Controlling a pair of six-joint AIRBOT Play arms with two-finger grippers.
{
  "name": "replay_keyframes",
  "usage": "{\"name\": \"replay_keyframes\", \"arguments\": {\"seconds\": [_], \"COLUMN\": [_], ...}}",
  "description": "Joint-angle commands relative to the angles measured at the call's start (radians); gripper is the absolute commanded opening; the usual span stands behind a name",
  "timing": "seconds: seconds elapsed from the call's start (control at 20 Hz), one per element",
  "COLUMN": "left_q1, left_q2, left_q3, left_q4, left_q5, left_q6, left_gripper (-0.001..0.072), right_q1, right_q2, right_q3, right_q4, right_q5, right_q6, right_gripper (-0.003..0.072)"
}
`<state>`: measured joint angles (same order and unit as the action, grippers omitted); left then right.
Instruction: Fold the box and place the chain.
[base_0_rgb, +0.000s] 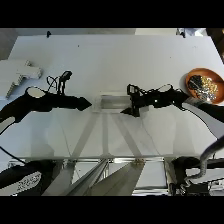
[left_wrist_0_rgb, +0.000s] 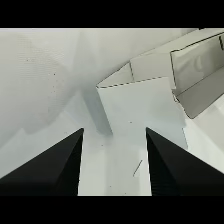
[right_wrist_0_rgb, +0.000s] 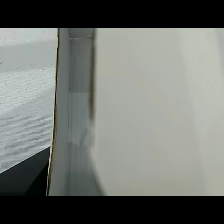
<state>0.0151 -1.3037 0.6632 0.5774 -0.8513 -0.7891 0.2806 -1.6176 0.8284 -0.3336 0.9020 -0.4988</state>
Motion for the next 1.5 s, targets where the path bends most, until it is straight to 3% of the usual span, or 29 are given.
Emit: {"name": "replay_keyframes", "arguments": {"seconds": [0.0, 0.2, 0.4, 0.65, 0.85, 1.45], "left_q1": [-0.016, -0.04, -0.041, -0.042, -0.042, -0.154], "left_q2": [-0.073, -0.13, -0.13, -0.13, -0.13, -0.096], "left_q3": [0.0, 0.0, 0.0, 0.0, 0.0, 0.001], "left_q4": [-0.093, -0.256, -0.267, -0.418, -0.427, -0.343], "left_q5": [-0.038, -0.043, -0.07, -0.12, -0.127, 0.152], "left_q6": [0.042, 0.14, 0.14, 0.231, 0.243, 0.22], "left_gripper": [0.0447, 0.0447, 0.0446, 0.0445, 0.0436, 0.0435], "right_q1": [0.0, 0.0, 0.0, 0.0, 0.0, 0.0], "right_q2": [0.0, 0.0, 0.0, 0.0, 0.0, 0.0], "right_q3": [0.0, 0.0, 0.0, 0.0, 0.0, 0.0], "right_q4": [0.0, 0.0, 0.0, 0.0, 0.0, 0.0], "right_q5": [0.0, 0.0, 0.0, 0.0, 0.0, 0.0], "right_q6": [0.0, 0.0, 0.0, 0.0, 0.0, 0.0], "right_gripper": [0.0515, 0.0515, 0.0515, 0.0515, 0.0515, 0.0515]}}
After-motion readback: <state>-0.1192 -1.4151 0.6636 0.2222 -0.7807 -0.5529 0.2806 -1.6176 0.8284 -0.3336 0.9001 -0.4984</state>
